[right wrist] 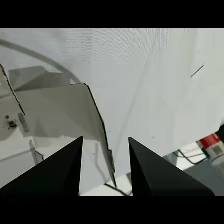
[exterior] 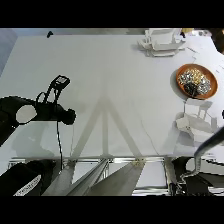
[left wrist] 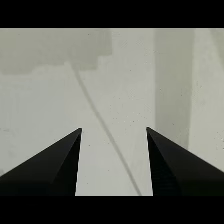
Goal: Fold the box and place the chain.
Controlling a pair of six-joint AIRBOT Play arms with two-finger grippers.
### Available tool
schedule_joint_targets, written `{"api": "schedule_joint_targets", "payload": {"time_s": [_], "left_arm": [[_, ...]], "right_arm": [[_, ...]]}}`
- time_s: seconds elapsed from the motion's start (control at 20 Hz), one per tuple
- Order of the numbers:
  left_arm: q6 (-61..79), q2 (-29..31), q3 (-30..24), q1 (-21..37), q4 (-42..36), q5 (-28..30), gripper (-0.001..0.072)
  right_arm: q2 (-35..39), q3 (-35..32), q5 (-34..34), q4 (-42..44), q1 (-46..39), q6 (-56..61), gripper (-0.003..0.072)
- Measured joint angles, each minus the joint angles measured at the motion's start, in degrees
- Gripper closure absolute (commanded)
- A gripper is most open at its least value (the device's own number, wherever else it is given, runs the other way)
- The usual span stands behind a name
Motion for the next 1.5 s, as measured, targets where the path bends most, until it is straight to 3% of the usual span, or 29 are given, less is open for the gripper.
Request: {"api": "schedule_joint_targets", "payload": {"time_s": [0.15,0.3,0.35,0.4,0.75,0.95,1.35,1.5], "left_arm": [[0.00,0.00,0.00,0.00,0.00,0.00,0.0253],[0.00,0.00,0.00,0.00,0.00,0.00,0.0253],[0.00,0.00,0.00,0.00,0.02,-0.02,0.0253],[0.00,0.00,0.00,0.00,0.00,0.00,0.0253],[0.00,0.00,0.00,0.00,0.02,-0.02,0.0253],[0.00,0.00,0.00,0.00,0.00,0.00,0.0253],[0.00,0.00,0.00,0.00,0.00,0.00,0.0253],[0.02,0.00,0.00,0.00,0.02,0.00,0.0254]], "right_arm": [[-0.70,0.00,-0.07,1.03,-2.75,-0.04,0.0432],[-2.27,0.00,-0.13,3.78,-4.00,-0.26,0.0553],[-2.71,0.00,-0.13,4.33,-4.09,-0.46,0.0641],[-3.08,0.00,0.00,4.83,-4.09,-0.61,0.0663],[0.11,-0.02,3.96,11.50,0.81,-2.60,0.0664],[9.25,-4.15,4.31,20.31,10.32,-3.26,0.0664],[40.30,-28.87,-5.38,43.10,27.76,-2.21,0.0664],[49.66,-34.21,-8.46,47.60,34.21,1.42,0.0664]]}}
